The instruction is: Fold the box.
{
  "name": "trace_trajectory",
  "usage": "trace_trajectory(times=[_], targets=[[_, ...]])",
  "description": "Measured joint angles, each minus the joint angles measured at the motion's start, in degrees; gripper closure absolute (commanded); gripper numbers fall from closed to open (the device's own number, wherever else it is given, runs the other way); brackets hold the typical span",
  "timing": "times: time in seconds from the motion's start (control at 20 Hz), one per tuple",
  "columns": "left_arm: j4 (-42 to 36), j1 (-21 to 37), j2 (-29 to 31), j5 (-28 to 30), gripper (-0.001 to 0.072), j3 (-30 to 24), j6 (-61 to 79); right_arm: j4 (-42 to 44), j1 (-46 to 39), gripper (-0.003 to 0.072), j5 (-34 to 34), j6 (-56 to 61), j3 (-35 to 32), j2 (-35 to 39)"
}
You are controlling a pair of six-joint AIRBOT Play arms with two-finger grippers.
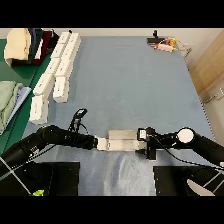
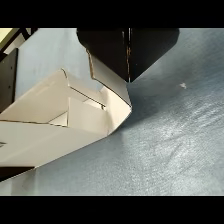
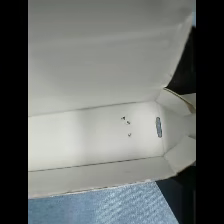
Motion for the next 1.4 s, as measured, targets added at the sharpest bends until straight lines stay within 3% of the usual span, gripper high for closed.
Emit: trace_trajectory(times=[0.05, 0.1, 0.15, 0.2, 1.0, 1.4], targets=[[0.02, -0.04, 0.0, -0.26, 0.0693, 0.07, 0.0, 0.0, 0.0, 0.018, 0.0, 0.02, 0.0, 0.0], [-0.02, -0.07, 0.0, -0.31, 0.0572, 0.11, 0.02, 0.0, 0.0, 0.018, 0.0, 0.02, 0.0, -0.02], [-0.09, -0.07, 0.0, -0.42, 0.0261, 0.11, 0.02, 0.0, 0.0, 0.018, 0.0, 0.0, 0.0, 0.0], [-0.39, -0.07, 0.0, -0.48, 0.0185, 0.17, 0.0, 0.02, 0.0, 0.018, 0.0, 0.02, 0.0, 0.0], [-5.64, -0.17, -0.15, -0.98, 0.0192, 3.02, 2.84, 0.02, 0.0, 0.018, 0.0, 0.0, 0.0, -0.02], [-11.61, -2.1, -5.33, 2.21, 0.0193, 3.54, 10.97, 0.02, 0.0, 0.018, 0.0, 0.02, 0.0, -0.02]])
